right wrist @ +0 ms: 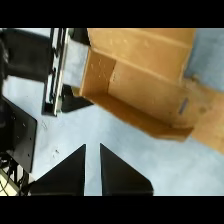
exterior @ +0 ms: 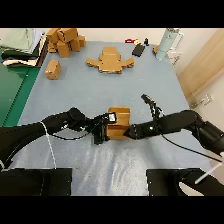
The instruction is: Fold the box.
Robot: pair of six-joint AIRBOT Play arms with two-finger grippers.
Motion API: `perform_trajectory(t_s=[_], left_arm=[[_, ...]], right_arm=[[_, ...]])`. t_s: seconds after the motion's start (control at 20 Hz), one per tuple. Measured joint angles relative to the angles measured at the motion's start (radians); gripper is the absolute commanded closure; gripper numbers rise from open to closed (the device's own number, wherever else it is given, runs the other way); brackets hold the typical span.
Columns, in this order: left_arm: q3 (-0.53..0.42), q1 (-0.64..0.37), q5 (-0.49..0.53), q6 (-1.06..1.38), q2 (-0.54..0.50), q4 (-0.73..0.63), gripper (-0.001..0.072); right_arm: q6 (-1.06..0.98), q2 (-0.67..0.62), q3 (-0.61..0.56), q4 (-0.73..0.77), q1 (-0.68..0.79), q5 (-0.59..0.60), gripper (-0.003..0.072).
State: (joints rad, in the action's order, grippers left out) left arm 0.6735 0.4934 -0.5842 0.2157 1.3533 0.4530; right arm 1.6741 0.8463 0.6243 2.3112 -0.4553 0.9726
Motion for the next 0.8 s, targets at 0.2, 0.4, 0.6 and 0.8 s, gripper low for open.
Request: perform_trajectory(t_s=[0.2, 0.4, 0.6, 0.8], left_arm=[[0.0, 0.0, 0.0, 0.0, 0.0, 0.0, 0.0246], [0.0, 0.0, 0.0, 0.0, 0.0, 0.0, 0.0246], [0.0, 0.0, 0.0, 0.0, 0.0, 0.0, 0.0246], [0.0, 0.0, 0.0, 0.0, 0.0, 0.0, 0.0246]], right_arm=[[0.057, 0.173, 0.163, -0.02, 0.0, -0.015, 0.0682], [0.081, 0.336, 0.274, -0.111, 0.001, -0.01, 0.0683], [0.089, 0.435, 0.307, -0.201, 0.002, -0.048, 0.0682], [0.105, 0.509, 0.316, -0.233, 0.002, -0.068, 0.0683]])
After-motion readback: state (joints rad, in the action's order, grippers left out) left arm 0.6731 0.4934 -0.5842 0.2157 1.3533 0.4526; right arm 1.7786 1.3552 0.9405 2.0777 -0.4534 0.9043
